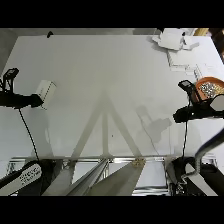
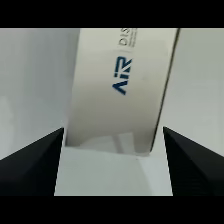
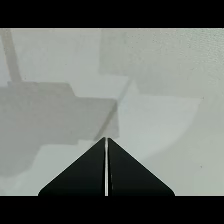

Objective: Fold the box and place the chain.

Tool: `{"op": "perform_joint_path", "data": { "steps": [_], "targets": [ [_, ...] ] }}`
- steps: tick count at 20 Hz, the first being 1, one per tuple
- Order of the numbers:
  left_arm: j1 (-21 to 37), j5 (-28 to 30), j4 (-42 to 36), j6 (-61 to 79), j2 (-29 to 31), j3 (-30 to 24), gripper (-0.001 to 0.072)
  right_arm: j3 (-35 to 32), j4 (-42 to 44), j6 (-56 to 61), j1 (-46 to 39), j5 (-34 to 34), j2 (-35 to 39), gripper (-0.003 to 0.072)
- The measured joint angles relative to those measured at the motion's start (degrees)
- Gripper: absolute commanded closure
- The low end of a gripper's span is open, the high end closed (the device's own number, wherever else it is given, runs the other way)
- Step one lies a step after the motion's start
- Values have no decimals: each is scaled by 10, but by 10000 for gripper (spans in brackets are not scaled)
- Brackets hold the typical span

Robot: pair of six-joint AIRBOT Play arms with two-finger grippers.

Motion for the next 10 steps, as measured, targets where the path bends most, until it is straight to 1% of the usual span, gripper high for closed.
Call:
{"op": "perform_joint_path", "data": {
  "steps": [4,10],
  "targets": [
    [3,-17,6,-13,16,0,15,0,0,0,0,0,0,664],
    [2,-10,-19,-17,101,0,15,0,0,0,0,0,0,664]
  ]
}}
